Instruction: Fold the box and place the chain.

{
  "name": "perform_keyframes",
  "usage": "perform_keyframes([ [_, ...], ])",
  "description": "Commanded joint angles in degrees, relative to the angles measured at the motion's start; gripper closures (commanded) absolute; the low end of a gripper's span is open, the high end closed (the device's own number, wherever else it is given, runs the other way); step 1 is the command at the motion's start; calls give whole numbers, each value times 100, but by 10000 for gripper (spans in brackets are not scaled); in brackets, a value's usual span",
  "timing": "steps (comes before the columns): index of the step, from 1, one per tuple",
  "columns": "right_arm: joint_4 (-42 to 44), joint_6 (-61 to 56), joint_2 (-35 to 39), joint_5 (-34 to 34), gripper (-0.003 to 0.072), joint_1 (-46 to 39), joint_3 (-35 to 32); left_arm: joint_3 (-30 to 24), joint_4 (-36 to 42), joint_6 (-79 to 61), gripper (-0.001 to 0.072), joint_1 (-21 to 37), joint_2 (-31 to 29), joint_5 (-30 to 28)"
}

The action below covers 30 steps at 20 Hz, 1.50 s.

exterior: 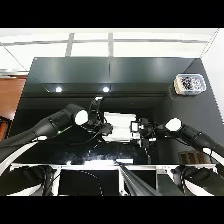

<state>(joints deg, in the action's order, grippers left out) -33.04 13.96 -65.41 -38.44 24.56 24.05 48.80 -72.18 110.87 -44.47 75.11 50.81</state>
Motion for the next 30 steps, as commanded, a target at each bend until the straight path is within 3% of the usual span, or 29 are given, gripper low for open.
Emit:
perform_keyframes([
  [1, 2, -2, -4, -2, 278, 0, -2, 295, -1064, 1106, 247, -291, 168, 404],
  [6, 7, -4, -4, -7, 279, 0, -2, 1075, -1268, 1700, 248, -579, 691, 1054],
  [12, 7, -4, -4, -13, 278, 0, -2, 1108, -1296, 2157, 251, -693, 997, 1272],
  [14, 7, -4, -4, -13, 278, 0, -2, 1117, -1287, 2192, 362, -695, 1001, 1215],
  [16, 7, -4, -4, -13, 278, 0, -2, 1121, -1281, 2192, 381, -697, 1001, 1235],
  [17, 7, -4, -4, -13, 278, 0, -2, 1121, -1274, 2192, 432, -706, 1001, 1235],
  [23, 7, -4, -4, -13, 278, 0, -2, 1121, -1198, 2245, 433, -732, 1001, 1132],
  [27, 4, -4, -4, -13, 279, 0, -2, 1121, -1174, 2315, 670, -734, 1001, 949],
  [30, 7, -4, -4, -13, 278, 0, -2, 1121, -1174, 2315, 679, -732, 1001, 949],
])
